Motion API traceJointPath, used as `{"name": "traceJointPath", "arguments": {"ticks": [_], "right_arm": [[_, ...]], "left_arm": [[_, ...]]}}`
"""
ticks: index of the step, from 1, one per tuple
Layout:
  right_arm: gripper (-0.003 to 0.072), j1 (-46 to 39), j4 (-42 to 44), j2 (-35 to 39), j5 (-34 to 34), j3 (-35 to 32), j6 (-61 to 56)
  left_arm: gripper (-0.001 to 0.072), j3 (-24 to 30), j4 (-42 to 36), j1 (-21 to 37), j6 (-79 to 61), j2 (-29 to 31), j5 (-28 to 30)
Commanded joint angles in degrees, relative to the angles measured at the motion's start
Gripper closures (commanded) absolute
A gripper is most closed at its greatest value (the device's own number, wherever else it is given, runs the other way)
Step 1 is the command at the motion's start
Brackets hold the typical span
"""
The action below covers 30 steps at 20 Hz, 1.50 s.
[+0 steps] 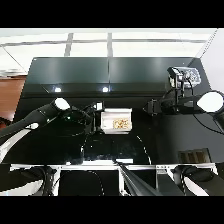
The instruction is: Fold the box and place the chain.
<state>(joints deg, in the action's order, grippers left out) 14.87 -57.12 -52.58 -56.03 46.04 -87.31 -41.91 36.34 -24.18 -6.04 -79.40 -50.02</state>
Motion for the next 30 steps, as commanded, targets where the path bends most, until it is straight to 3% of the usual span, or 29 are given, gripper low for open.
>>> {"name": "traceJointPath", "arguments": {"ticks": [1,2,3,4,9,17,21,25,30], "right_arm": [[0.0320,1.8,-0.1,-0.5,5.9,-0.9,-1.8],[0.0319,3.1,-0.8,-1.2,8.5,-1.2,-1.7],[0.0202,4.1,-1.4,-2.4,11.1,-1.2,-1.5],[-0.0034,5.1,-1.0,-3.6,13.7,-1.2,1.1],[-0.0029,5.6,7.5,-11.4,22.2,-1.2,10.5],[-0.0022,8.9,9.3,-15.2,7.7,0.7,48.9],[-0.0022,8.6,12.3,-15.2,6.2,1.3,71.7],[-0.0022,8.9,20.1,-15.2,3.2,1.3,81.6],[-0.0022,9.5,20.3,-16.7,3.1,1.3,82.1]], "left_arm": [[0.0137,0.0,-0.4,0.0,-0.3,-0.1,0.9],[0.0262,0.0,-0.3,0.0,-0.4,-0.1,0.5],[0.0340,0.0,-0.4,0.0,-0.4,-0.1,0.3],[0.0347,0.0,-0.3,0.0,-0.3,-0.1,0.3],[0.0347,0.0,-0.3,0.0,-0.4,-0.1,0.3],[0.0346,0.0,-0.3,0.0,-0.4,-0.1,0.5],[0.0346,0.0,-0.3,0.0,-0.4,-0.1,0.5],[0.0346,0.0,-0.3,0.0,-0.4,-0.1,0.5],[0.0346,0.0,-0.3,0.0,-0.4,-0.1,0.5]]}}
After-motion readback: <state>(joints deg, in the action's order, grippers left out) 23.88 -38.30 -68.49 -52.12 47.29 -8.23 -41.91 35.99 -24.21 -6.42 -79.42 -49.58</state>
